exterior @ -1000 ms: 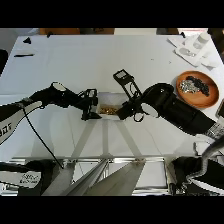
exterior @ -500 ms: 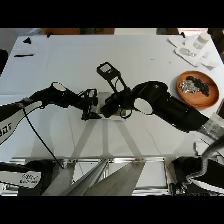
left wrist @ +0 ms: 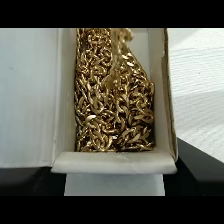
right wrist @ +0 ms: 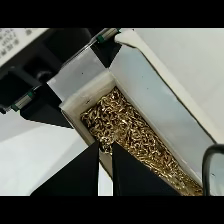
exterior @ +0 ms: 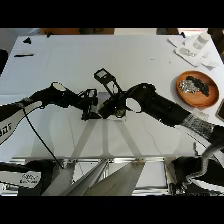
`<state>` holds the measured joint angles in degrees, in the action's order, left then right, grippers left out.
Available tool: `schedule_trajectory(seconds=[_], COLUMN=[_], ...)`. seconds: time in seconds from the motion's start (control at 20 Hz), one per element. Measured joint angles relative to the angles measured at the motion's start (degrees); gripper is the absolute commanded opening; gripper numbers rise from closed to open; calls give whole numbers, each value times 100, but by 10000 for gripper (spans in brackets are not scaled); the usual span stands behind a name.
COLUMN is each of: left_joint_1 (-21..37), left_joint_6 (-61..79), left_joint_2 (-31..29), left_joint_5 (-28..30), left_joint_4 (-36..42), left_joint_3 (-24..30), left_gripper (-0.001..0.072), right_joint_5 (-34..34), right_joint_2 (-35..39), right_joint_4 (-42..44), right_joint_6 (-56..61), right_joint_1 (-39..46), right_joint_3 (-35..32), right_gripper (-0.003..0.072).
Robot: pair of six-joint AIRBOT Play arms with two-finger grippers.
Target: Fold the box and place the chain.
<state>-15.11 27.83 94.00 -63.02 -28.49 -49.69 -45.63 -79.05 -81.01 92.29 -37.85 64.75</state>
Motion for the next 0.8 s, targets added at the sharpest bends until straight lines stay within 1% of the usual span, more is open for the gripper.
schedule_trajectory(seconds=[0.3,0.35,0.4,0.45,0.6,0.65,0.7,0.8], left_joint_1=[0,0,0,0,0,0,0,0], left_joint_6=[0,0,0,0,0,0,0,0], left_joint_2=[-2,-2,0,0,-2,0,-2,0], left_joint_5=[-2,0,0,-2,-2,0,0,0], left_joint_4=[0,-2,0,0,0,-2,0,0], left_joint_3=[0,0,0,0,0,0,0,0], left_gripper=[318,318,318,318,318,318,318,318], right_joint_5=[372,422,459,483,413,280,127,-323], right_joint_2=[-103,-116,-125,-131,-136,-122,-107,-61], right_joint_4=[151,181,205,221,251,249,245,223], right_joint_6=[-2,-2,-2,-2,-4,-17,-42,-136], right_joint_1=[0,0,0,0,2,24,68,236], right_joint_3=[0,0,2,0,9,28,66,199], right_gripper=[12,57,219,351,355,348,316,314])
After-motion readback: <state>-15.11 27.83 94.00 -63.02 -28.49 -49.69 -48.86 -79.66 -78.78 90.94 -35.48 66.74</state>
